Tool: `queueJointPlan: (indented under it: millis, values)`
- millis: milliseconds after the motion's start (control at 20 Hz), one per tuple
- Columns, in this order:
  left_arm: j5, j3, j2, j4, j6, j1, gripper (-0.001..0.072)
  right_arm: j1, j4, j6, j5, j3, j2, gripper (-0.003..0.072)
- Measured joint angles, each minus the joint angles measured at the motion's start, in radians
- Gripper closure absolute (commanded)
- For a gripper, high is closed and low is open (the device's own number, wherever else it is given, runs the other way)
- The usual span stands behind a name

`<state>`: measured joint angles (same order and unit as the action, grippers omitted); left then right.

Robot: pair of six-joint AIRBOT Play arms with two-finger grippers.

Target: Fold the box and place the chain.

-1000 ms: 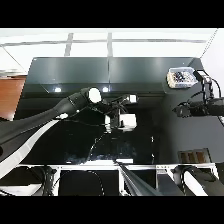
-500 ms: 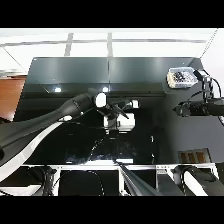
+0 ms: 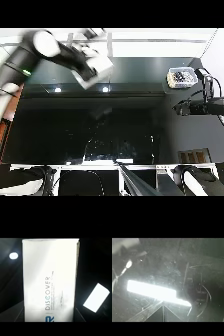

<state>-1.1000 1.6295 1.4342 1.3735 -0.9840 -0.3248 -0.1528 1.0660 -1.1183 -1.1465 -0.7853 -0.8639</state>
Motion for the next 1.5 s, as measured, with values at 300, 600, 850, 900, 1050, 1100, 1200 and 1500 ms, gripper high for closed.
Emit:
queueJointPlan:
  millis: [300, 600, 850, 900, 1050, 1100, 1200, 1500]
  values:
    - [0.290, 0.055, 0.072, -0.021, -0.060, 0.323, 0.0371, 0.000, -0.018, 0.000, 0.028, 0.000, 0.000, 0.0669]
    - [0.310, 0.188, 0.314, -0.028, -0.121, 0.499, 0.0509, 0.000, -0.030, -0.001, 0.043, 0.000, 0.000, 0.0669]
    - [0.155, 0.355, 0.517, -0.026, -0.174, 0.585, 0.0509, 0.000, -0.043, -0.005, 0.049, 0.000, 0.000, 0.0669]
    - [0.137, 0.371, 0.543, -0.025, -0.180, 0.596, 0.0509, 0.000, -0.045, -0.006, 0.050, 0.000, 0.000, 0.0669]
    - [0.102, 0.399, 0.603, -0.019, -0.194, 0.619, 0.0508, 0.000, -0.046, -0.008, 0.050, 0.000, 0.000, 0.0669]
    - [0.095, 0.404, 0.617, -0.016, -0.195, 0.623, 0.0508, 0.000, -0.047, -0.008, 0.051, 0.000, 0.000, 0.0669]
    - [0.084, 0.409, 0.642, -0.004, -0.198, 0.628, 0.0506, 0.000, -0.050, -0.008, 0.051, 0.000, 0.000, 0.0669]
    - [0.087, 0.433, 0.659, 0.079, -0.253, 0.631, -0.0003, 0.000, -0.066, -0.008, 0.061, 0.000, 0.000, 0.0669]
